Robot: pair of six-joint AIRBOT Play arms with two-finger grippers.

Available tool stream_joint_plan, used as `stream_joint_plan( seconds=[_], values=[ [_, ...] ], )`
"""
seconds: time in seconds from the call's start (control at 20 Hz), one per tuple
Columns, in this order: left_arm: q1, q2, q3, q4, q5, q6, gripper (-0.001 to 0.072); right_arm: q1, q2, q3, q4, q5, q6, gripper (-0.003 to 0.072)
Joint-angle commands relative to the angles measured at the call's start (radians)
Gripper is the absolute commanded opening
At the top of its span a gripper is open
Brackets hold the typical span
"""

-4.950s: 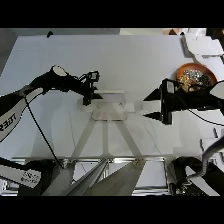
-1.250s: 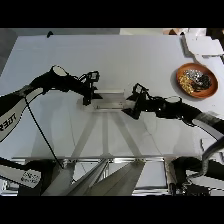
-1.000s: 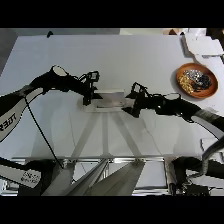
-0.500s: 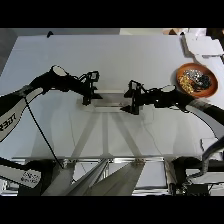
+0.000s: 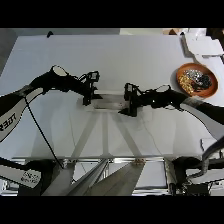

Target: Fold the box and place the chain.

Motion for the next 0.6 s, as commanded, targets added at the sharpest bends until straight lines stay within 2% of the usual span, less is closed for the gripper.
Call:
stream_joint_plan(
  seconds=[0.0, 0.55],
  values=[
    [0.000, -0.001, 0.000, 0.000, 0.002, 0.000, 0.0013, 0.007, -0.003, 0.002, -0.008, -0.005, -0.002, 0.0690],
    [0.000, -0.001, 0.000, 0.000, 0.002, 0.000, 0.0013, 0.040, -0.001, 0.002, -0.059, -0.027, 0.003, 0.0690]
  ],
)
